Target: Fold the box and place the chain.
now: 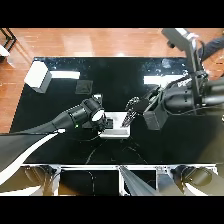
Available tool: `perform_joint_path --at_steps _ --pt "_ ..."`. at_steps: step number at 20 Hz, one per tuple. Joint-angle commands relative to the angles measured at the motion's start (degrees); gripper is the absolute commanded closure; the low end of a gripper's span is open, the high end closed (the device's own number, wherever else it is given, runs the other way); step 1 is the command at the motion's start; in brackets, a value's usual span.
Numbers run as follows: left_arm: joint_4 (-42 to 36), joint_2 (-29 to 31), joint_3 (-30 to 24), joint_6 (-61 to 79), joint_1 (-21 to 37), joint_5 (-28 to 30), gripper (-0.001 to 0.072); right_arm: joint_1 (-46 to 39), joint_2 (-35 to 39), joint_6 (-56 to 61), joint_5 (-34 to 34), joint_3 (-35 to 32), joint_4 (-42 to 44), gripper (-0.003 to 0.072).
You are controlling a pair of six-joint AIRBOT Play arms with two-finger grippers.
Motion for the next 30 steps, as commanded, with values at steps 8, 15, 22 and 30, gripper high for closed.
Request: perform_joint_path --at_steps 8,15,22,30 --pt "0.0 0.0 0.0 0.0 0.0 0.1 0.0690 1.5 -5.7 -0.9 -10.4 -6.8 3.0 0.0667" --pt "0.0 0.0 0.0 1.1 0.0 -0.3 0.0690 1.5 -6.6 2.5 -2.1 -6.9 -5.1 0.0667" --pt "0.2 0.0 0.0 1.1 0.0 0.0 0.0690 1.5 -10.4 1.8 -7.0 -10.9 2.7 0.0667" --pt "0.2 0.0 0.0 1.1 0.0 0.2 0.0690 1.5 -15.4 2.7 -7.9 -10.9 3.0 0.0431"
